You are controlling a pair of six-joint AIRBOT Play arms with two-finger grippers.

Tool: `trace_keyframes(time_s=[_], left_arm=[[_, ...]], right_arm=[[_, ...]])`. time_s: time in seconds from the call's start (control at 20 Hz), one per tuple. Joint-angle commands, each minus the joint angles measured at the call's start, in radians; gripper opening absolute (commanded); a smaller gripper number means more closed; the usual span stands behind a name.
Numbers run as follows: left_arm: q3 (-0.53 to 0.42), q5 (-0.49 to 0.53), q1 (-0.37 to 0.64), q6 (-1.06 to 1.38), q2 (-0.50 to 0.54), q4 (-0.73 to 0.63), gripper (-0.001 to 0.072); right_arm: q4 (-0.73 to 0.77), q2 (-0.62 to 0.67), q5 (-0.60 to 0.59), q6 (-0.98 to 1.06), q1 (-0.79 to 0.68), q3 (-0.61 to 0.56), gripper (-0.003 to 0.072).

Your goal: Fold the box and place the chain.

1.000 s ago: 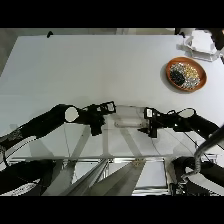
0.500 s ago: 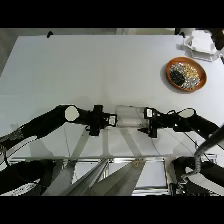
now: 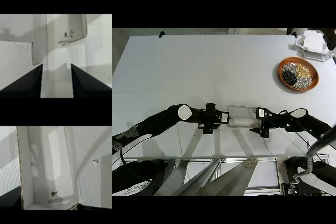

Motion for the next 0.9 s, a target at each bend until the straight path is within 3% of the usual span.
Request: trace_keyframes(time_s=[0.0, 0.4, 0.55, 0.85], left_arm=[[0.0, 0.021, 0.003, -0.015, -0.02, -0.047, 0.0389], [0.0, 0.042, 0.0, -0.019, -0.02, -0.088, 0.0386], [0.0, 0.014, -0.015, -0.018, -0.02, -0.088, 0.0326], [0.0, -0.017, -0.034, -0.018, -0.02, -0.1, 0.0302]], right_arm=[[0.0, 0.0, 0.0, 0.0, 0.0, 0.0, 0.032], [0.0, 0.0, 0.0, 0.0, 0.0, 0.0, 0.032], [0.0, 0.0, 0.0, 0.0, 0.0, 0.0, 0.032], [0.0, 0.0, 0.0, 0.0, 0.0, 0.0, 0.032]])
